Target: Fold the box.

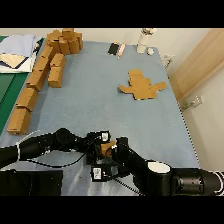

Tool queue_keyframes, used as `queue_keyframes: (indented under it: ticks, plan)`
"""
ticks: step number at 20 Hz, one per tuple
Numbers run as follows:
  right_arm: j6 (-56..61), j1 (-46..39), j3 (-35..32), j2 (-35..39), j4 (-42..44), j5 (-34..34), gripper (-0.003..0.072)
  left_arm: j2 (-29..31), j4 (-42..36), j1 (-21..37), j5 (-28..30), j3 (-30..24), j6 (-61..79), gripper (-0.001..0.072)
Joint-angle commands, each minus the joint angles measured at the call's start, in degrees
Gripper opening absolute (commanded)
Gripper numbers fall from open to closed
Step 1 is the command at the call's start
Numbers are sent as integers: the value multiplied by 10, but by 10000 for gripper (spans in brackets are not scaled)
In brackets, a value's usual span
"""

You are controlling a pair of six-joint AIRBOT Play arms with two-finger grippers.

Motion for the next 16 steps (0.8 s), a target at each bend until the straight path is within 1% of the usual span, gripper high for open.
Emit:
queue_keyframes:
  ticks: [1,2,3,6,9,13,15,16]
  plan:
    - [1,0,7,0,-11,-4,217,0,0,0,0,0,0,453]
    - [1,-1,7,-2,-11,-5,111,0,0,0,0,0,0,453]
    - [1,-1,6,-7,-8,-4,80,0,0,0,0,0,0,453]
    - [2,-2,3,-28,4,3,80,0,0,0,0,0,0,453]
    - [1,-1,3,-40,44,14,80,0,0,0,0,0,0,453]
    - [1,0,3,-41,90,11,82,0,0,0,0,0,0,453]
    - [7,-1,4,-33,79,0,93,0,0,0,-1,0,0,453]
    - [38,-1,6,-21,48,-6,106,0,0,0,0,0,0,453]
